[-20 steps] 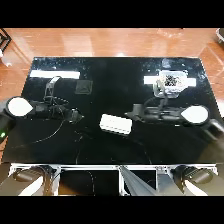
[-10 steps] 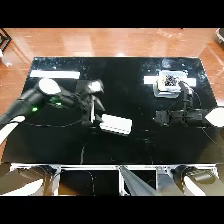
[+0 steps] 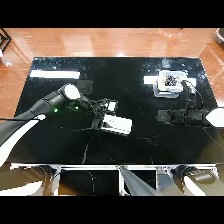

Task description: Fold the box and place the chain.

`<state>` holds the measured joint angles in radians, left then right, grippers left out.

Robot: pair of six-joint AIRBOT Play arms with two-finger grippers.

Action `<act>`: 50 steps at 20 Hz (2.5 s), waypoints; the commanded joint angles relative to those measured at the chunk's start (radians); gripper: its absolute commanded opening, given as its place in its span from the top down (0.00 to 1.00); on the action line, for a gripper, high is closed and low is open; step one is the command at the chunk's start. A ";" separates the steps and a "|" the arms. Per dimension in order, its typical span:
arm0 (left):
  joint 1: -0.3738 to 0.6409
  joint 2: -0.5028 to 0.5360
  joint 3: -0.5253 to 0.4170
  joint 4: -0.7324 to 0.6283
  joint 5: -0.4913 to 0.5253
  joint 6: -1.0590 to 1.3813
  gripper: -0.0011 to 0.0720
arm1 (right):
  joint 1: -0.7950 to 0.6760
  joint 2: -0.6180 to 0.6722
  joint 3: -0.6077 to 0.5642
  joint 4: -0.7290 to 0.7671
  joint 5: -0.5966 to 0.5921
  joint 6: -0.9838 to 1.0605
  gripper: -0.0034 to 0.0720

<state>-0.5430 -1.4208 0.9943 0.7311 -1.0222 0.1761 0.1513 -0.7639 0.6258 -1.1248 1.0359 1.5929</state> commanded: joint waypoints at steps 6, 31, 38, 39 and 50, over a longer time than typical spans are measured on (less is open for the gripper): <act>-0.030 -0.008 0.002 0.072 0.051 -0.159 0.12 | 0.000 0.000 -0.013 -0.002 -0.023 0.001 0.92; -0.053 -0.021 0.002 0.064 0.076 -0.184 0.12 | 0.000 0.000 -0.015 -0.002 -0.023 0.001 0.93; -0.053 -0.033 0.002 0.041 0.087 -0.183 0.12 | 0.000 0.000 -0.015 -0.002 -0.024 0.001 0.93; -0.053 -0.034 0.002 0.042 0.087 -0.183 0.12 | 0.000 0.000 -0.015 -0.002 -0.024 0.001 0.92; -0.053 -0.052 0.038 0.176 0.034 -0.349 0.81 | 0.000 0.000 -0.016 -0.002 -0.028 0.001 0.92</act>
<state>-0.5957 -1.4723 1.0107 0.8265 -0.9352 -0.0746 0.1513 -0.7639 0.6106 -1.1275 1.0103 1.5932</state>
